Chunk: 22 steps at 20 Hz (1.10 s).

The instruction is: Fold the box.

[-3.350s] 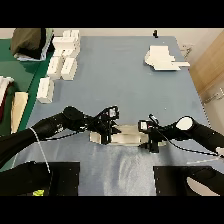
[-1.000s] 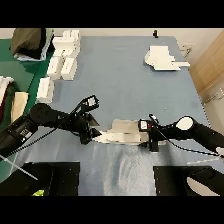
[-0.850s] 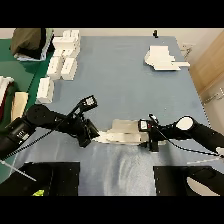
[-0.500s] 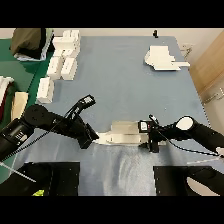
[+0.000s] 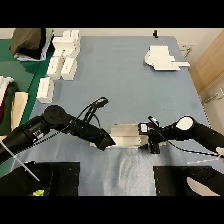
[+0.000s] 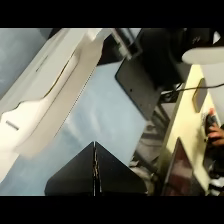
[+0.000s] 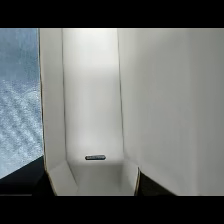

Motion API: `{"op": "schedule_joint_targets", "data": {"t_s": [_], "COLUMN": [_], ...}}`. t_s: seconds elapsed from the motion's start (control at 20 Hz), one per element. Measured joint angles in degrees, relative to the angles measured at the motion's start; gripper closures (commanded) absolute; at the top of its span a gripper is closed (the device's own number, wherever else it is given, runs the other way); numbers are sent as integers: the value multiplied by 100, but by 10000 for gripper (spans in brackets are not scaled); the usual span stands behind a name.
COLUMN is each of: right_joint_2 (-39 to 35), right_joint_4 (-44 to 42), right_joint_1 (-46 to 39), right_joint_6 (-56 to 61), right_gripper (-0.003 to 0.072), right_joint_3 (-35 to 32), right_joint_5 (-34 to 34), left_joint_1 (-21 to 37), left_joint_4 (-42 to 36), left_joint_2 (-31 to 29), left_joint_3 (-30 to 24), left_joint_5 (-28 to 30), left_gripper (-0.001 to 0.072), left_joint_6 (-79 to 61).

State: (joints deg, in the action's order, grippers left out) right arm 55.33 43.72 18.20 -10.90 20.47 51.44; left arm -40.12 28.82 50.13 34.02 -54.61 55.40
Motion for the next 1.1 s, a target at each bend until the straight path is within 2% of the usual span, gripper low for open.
{"op": "schedule_joint_targets", "data": {"t_s": [0.25,0.55,0.85,1.1], "right_joint_2": [0,0,0,0], "right_joint_4": [17,42,37,24], "right_joint_1": [0,2,0,0], "right_joint_6": [-9,-13,-7,-9], "right_gripper": [179,179,179,179], "right_joint_3": [0,0,0,2], "right_joint_5": [13,17,57,63], "left_joint_1": [-212,-258,-251,-13], "left_joint_4": [-739,-1086,-1154,-1110], "left_joint_2": [459,859,1377,1556], "left_joint_3": [400,625,662,673], "left_joint_5": [817,1576,1792,1735], "left_gripper": [693,693,693,693], "left_joint_6": [164,575,688,728]}}
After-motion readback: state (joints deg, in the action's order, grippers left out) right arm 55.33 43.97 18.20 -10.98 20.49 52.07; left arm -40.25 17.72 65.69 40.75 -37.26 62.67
